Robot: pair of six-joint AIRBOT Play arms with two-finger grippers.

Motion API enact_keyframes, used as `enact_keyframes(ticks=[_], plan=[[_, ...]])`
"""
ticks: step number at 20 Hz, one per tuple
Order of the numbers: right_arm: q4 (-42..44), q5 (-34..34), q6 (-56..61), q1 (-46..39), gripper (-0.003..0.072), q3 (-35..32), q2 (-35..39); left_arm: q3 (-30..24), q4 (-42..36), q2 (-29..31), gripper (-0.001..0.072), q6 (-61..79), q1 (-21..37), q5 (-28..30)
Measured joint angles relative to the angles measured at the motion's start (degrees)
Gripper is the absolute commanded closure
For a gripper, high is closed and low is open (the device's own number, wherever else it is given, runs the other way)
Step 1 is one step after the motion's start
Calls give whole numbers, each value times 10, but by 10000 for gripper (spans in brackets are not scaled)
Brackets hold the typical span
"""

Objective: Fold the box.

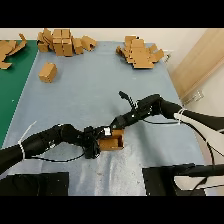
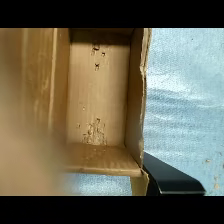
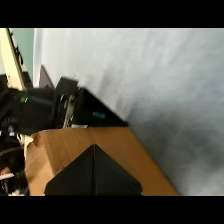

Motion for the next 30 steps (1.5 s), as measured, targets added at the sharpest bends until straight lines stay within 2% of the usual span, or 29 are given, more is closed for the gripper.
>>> enact_keyframes(ticks=[5, 14, 17, 20, 21, 22, 23, 30], plan=[[-11, 60, -80, 42, 679, -87, 103, 0, 0, 0, 190, 0, 0, 0], [-144, 237, -79, 163, 676, -129, 228, 0, 0, 0, 190, 0, 0, 0], [-204, 276, -65, 202, 449, -132, 268, 0, 0, 0, 190, 0, 0, 0], [-243, 299, -59, 219, 440, -129, 293, 0, 0, 0, 190, 0, 0, 0], [-249, 302, -64, 222, 400, -127, 297, 0, 0, 0, 190, 0, 0, 0], [-255, 303, -72, 225, 264, -125, 301, 0, 0, 0, 190, 0, 0, 0], [-260, 304, -83, 226, 246, -123, 303, 0, 0, 0, 190, 0, 0, 0], [-288, 273, -169, 230, 244, -120, 307, 0, 0, 0, 190, 0, 0, 0]])
